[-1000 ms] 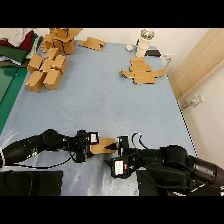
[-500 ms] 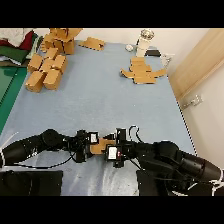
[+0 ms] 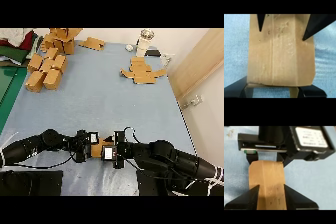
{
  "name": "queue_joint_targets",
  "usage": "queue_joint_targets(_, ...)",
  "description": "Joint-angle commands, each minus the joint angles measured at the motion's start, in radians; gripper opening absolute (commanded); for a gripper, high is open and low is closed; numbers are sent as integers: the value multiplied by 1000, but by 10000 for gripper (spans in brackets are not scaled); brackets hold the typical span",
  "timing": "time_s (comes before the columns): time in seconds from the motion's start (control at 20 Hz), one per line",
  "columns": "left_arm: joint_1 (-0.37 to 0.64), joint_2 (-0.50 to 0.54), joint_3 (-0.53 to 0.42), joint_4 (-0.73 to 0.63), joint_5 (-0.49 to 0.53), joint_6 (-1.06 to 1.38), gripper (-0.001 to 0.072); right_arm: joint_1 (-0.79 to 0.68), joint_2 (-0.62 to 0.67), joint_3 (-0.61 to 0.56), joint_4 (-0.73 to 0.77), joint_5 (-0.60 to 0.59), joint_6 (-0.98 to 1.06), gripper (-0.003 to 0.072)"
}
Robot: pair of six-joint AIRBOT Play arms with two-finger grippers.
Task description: Fold the box.
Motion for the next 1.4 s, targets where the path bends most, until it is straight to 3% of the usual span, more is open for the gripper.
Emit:
queue_joint_targets(0.0,0,1,0,0,0,0,382,0,-2,0,1,-35,-56,484)
queue_joint_targets(0.3,0,1,0,0,0,0,382,24,-9,0,-47,-41,-124,484)
queue_joint_targets(0.75,0,1,0,0,0,0,382,92,-46,1,-338,-40,87,458)
queue_joint_targets(0.85,0,1,0,0,0,0,382,100,-45,1,-419,-40,150,361)
queue_joint_targets(0.9,0,1,0,0,0,0,382,100,-45,3,-433,-40,160,352)
queue_joint_targets(1.05,0,1,0,0,0,0,382,100,-45,17,-433,-56,160,221)
queue_joint_targets(1.2,0,1,0,0,0,0,382,101,-42,31,-433,-89,160,162)
queue_joint_targets(1.35,0,1,0,0,0,0,382,124,-30,38,-433,-110,161,162)
